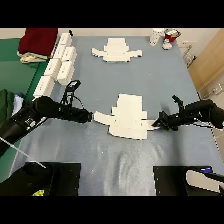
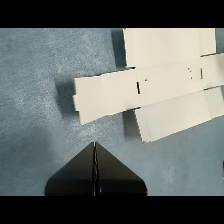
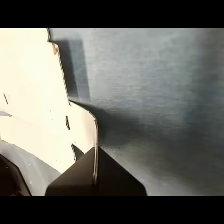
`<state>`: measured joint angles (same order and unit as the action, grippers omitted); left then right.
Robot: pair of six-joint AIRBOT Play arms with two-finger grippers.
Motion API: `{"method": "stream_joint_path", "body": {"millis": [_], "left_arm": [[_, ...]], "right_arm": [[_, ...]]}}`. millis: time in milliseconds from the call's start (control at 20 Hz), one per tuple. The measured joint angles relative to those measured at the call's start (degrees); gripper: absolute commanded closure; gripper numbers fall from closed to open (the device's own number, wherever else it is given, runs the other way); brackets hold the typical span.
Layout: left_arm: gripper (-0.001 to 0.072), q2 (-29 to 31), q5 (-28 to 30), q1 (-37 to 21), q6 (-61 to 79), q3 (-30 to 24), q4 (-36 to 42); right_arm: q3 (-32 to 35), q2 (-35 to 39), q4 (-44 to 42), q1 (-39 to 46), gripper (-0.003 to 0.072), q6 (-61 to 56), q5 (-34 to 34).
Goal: Fold the box.
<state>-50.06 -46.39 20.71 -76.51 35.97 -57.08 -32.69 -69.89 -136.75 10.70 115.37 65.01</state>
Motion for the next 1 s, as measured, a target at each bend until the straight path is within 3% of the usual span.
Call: {"method": "stream_joint_path", "body": {"millis": [50,100,350,550,700,1000], "left_arm": [[0.04,0.0,0.2,-0.4,0.0,0.3,0.3],[0.0337,0.0,0.1,-1.2,0.0,0.9,0.4],[0.0337,-2.9,-3.8,-9.0,2.3,6.0,2.5],[0.0337,-10.8,-11.7,-15.0,13.2,9.7,12.9],[0.0337,-17.1,-14.5,-16.8,20.1,10.7,19.4],[0.0338,-31.2,-19.1,-17.0,29.1,15.9,24.1]], "right_arm": [[0.1,1.2,-0.1,-0.7,0.0684,0.5,0.0],[0.4,2.9,-0.2,-1.6,0.0684,1.0,0.0],[6.0,14.5,-0.3,-8.9,0.0684,2.1,-2.5],[10.2,21.6,-0.4,-16.0,0.0684,2.1,-7.1],[11.3,24.8,-0.4,-19.6,0.0684,1.9,-9.4],[11.9,26.8,-0.2,-21.8,0.0684,0.3,-11.3]]}}
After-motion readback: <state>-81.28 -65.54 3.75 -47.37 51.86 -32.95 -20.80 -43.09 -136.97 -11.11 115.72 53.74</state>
